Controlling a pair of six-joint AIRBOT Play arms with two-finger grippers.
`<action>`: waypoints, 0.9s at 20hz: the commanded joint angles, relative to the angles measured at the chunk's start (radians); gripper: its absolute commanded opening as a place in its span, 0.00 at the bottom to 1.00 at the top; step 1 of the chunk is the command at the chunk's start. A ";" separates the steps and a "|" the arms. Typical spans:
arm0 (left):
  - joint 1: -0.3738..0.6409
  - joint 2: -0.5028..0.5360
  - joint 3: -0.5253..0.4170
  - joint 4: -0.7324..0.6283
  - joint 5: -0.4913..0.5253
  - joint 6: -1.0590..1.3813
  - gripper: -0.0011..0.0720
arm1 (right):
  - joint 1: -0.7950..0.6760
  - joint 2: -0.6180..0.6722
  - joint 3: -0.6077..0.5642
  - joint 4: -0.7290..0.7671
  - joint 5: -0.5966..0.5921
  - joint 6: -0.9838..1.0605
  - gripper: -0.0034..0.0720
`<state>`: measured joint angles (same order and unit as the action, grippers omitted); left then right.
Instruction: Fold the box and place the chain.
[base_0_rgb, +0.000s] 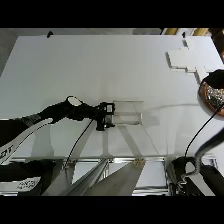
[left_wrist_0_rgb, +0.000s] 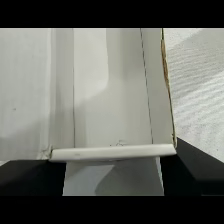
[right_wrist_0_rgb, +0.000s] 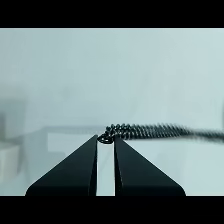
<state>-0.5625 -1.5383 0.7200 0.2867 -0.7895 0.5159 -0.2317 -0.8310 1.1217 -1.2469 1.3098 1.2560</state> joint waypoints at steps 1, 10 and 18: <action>0.000 0.000 0.000 0.000 0.000 0.000 0.03 | 0.175 0.073 -0.001 0.093 0.085 0.003 0.06; 0.000 0.000 0.000 0.000 0.000 0.000 0.03 | 0.685 0.074 -0.114 0.104 -0.030 0.039 0.06; 0.000 0.000 0.000 0.000 0.000 0.000 0.03 | 0.881 -0.022 -0.217 0.104 -0.249 0.048 0.06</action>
<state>-0.5625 -1.5383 0.7200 0.2867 -0.7895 0.5156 0.5896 -0.8135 0.9352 -1.1439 1.1477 1.3018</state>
